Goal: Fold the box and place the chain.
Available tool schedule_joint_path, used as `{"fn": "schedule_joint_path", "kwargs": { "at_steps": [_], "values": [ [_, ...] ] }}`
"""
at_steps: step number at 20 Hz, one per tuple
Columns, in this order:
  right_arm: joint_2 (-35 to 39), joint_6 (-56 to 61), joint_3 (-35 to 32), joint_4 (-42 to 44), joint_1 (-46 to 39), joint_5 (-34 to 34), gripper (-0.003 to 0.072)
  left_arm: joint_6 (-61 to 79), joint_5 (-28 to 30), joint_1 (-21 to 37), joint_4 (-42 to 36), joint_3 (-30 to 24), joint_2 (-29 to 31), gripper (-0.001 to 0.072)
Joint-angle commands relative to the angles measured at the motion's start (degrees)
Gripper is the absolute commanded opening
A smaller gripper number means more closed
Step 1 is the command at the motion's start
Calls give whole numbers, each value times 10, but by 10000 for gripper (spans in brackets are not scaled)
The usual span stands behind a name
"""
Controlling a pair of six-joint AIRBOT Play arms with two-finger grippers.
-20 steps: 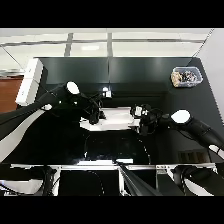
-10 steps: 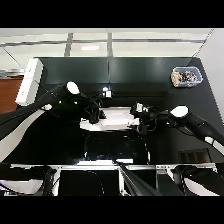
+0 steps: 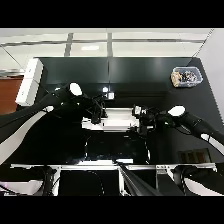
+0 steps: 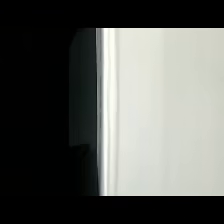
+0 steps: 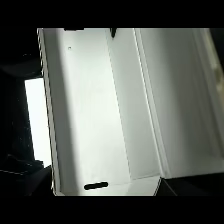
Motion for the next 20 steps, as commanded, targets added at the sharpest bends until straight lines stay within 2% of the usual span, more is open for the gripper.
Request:
{"fn": "schedule_joint_path", "kwargs": {
  "at_steps": [1, 4, 8, 15, 20],
  "values": [
    [-1, -3, 0, -17, 1, 2, 701, -5, 10, -5, 20, 0, 4, 22],
    [-1, -3, 0, -17, 1, 2, 702, -19, 7, -4, 28, -1, 11, 22],
    [-3, -3, 0, -17, 1, 1, 702, -22, -33, -5, 28, -3, 12, 22],
    [-22, -3, 2, -23, 7, -5, 701, -24, -30, -5, 28, -9, 12, 23],
    [-27, 32, 5, -82, 33, -24, 701, -24, -30, -5, 28, -9, 12, 24]
  ]
}}
